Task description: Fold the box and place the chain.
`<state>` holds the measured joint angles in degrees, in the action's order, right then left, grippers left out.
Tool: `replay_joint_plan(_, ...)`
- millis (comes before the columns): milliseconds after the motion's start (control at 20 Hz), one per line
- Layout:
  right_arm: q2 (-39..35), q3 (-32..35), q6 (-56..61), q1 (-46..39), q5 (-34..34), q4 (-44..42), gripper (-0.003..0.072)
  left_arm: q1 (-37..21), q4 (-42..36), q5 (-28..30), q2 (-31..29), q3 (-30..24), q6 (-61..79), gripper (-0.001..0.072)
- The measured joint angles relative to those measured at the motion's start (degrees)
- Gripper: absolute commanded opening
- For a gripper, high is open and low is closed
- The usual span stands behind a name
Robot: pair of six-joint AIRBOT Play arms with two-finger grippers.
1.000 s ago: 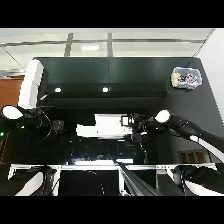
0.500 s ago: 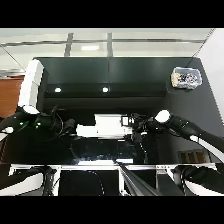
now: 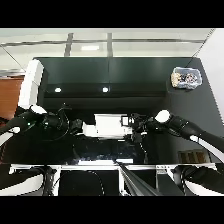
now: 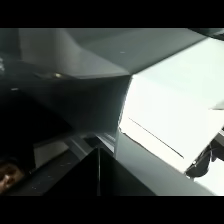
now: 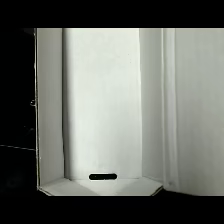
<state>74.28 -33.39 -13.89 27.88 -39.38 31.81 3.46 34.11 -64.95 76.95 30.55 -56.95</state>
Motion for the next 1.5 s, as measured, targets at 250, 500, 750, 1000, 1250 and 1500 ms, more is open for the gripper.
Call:
replay_joint_plan(250,0.0,0.0,0.0,0.0,0.0,0.0,0.0471,0.2,-3.3,-1.4,0.0,0.2,2.7,0.0643)
replay_joint_plan(500,0.0,0.0,0.0,0.0,0.0,0.0,0.0471,0.2,-5.7,-3.2,0.0,2.0,3.4,0.0639)
replay_joint_plan(750,0.0,0.0,0.0,0.0,0.0,0.0,0.0471,0.9,-6.2,-5.9,0.0,4.5,3.0,0.0487)
replay_joint_plan(1000,0.0,0.0,0.0,0.0,0.0,0.0,0.0471,4.0,-6.0,-7.3,0.0,5.7,1.9,0.0486)
replay_joint_plan(1250,0.0,0.0,0.0,0.0,0.0,0.0,0.047,8.5,-1.0,-7.0,0.0,9.8,-5.9,0.0487)
replay_joint_plan(1500,0.0,0.0,0.0,0.0,0.0,0.0,0.047,14.6,8.3,-5.4,-0.5,15.3,-18.5,0.0486)
